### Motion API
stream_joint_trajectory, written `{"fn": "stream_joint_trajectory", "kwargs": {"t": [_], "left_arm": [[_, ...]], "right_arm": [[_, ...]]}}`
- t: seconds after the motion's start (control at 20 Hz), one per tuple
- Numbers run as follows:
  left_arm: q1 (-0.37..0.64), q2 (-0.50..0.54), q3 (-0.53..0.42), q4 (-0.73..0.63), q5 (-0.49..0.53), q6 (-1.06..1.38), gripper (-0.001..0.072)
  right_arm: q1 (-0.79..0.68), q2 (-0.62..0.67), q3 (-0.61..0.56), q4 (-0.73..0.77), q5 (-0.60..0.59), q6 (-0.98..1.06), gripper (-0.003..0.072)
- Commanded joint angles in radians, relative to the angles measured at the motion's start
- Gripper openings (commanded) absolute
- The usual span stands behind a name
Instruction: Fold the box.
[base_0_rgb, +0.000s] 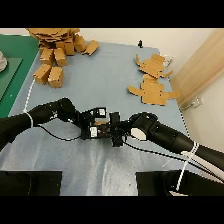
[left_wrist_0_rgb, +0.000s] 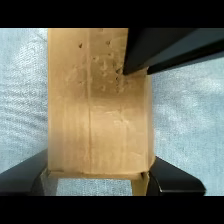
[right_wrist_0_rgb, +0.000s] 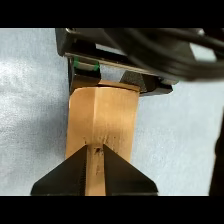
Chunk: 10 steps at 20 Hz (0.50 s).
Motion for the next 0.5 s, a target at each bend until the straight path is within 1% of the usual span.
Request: {"fn": "stream_joint_trajectory", "kwargs": {"t": [0.0,0.05,0.1,0.15,0.2,0.25,0.3,0.45], "left_arm": [[0.001,0.001,0.000,0.000,-0.003,0.001,0.0480],[0.001,0.001,0.000,0.000,-0.003,0.001,0.0480],[0.001,0.001,0.000,0.000,-0.003,0.001,0.0480],[0.001,0.001,0.000,0.000,-0.003,0.001,0.0480],[0.001,0.001,0.000,0.000,-0.003,0.001,0.0480],[0.001,0.001,0.000,0.000,-0.003,0.001,0.0480],[0.001,0.001,0.000,0.000,-0.003,0.001,0.0480],[0.001,0.001,0.000,0.000,-0.003,0.001,0.0480]], "right_arm": [[0.002,0.015,0.001,-0.027,-0.001,0.022,0.0151],[0.002,0.015,0.001,-0.037,-0.001,0.023,0.0151],[0.002,0.015,0.001,-0.036,-0.001,0.022,0.0185],[0.002,0.015,0.001,-0.035,-0.004,0.021,0.0343],[0.002,0.015,0.001,-0.029,-0.016,0.021,0.0420],[0.002,0.015,0.001,-0.029,-0.030,0.021,0.0403],[0.002,0.014,0.001,-0.028,-0.037,0.021,0.0367],[0.002,0.000,0.001,-0.028,-0.039,0.021,0.0366]]}}
